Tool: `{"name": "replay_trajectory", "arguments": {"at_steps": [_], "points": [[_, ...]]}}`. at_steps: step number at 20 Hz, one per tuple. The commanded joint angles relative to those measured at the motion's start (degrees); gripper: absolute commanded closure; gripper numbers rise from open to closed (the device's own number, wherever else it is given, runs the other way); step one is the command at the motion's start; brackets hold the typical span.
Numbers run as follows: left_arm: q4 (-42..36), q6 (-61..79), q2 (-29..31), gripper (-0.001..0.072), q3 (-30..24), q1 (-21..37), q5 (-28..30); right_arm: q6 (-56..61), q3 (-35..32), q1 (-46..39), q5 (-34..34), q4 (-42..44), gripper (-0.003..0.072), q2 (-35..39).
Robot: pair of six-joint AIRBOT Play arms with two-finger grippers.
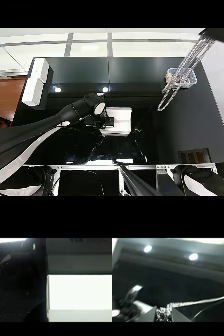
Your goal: Fold the box and place the chain.
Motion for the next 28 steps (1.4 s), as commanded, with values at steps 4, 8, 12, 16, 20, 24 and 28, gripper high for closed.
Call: {"name": "replay_trajectory", "arguments": {"at_steps": [4,8,12,16,20,24,28], "points": [[0.00,0.02,0.00,0.0680,0.02,0.00,0.13,2.14,-9.01,8.76,1.20,9.75,0.0670,0.22],[0.00,0.02,0.00,0.0680,0.02,0.02,0.11,1.46,-18.62,13.66,-0.76,9.81,0.0669,0.22],[0.00,0.02,0.00,0.0680,0.02,0.00,0.11,-0.07,-27.08,16.94,-8.57,13.79,0.0669,0.22],[0.00,0.02,0.00,0.0680,0.02,0.00,0.11,-0.04,-34.56,18.43,-14.91,12.35,0.0669,0.20],[0.00,0.02,0.00,0.0679,0.02,0.00,0.09,0.00,-38.58,18.38,-16.61,6.82,0.0669,0.15],[0.00,0.02,0.00,0.0680,0.02,0.00,0.09,-0.07,-38.27,15.74,-17.84,9.68,0.0669,0.17],[-0.02,0.02,0.00,0.0679,0.02,0.00,0.02,-1.66,-35.69,12.79,-17.84,14.80,0.0669,0.28]]}}
